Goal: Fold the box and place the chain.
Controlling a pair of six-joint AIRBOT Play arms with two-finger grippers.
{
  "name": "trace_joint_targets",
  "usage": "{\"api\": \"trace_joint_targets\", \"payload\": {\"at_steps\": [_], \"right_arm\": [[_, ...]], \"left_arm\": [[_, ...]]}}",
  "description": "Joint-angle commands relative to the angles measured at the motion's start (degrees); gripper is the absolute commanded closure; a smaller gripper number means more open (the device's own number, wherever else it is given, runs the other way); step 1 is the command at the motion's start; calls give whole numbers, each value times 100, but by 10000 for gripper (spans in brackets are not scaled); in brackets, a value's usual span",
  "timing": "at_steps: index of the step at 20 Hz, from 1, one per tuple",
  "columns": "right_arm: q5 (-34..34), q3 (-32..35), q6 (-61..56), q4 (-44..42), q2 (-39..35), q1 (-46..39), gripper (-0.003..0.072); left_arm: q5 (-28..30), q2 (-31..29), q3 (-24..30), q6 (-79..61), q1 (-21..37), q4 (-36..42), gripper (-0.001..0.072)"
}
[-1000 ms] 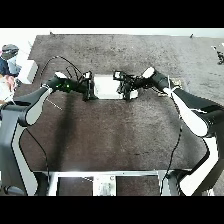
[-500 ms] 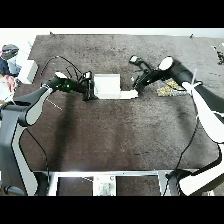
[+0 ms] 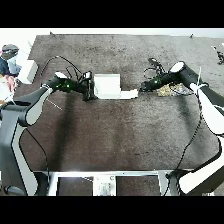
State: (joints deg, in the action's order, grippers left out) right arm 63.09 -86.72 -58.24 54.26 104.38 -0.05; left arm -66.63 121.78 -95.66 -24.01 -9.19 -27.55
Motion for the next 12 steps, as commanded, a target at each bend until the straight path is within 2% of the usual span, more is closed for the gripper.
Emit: {"api": "trace_joint_targets", "payload": {"at_steps": [1, 5, 9, 12], "right_arm": [[-52, 17, -546, -52, 258, -50, 672], [-31, 17, -584, -437, 487, -22, 672], [179, 17, 66, -1572, 522, 144, 671], [212, 15, 195, -1987, 520, 332, 670]], "left_arm": [[-2, 0, 0, -2, 7, -2, 421], [-2, 0, 0, -2, 7, -2, 421], [-2, 0, 0, -2, 7, -2, 421], [-2, 0, 0, -2, 7, -2, 421]]}}
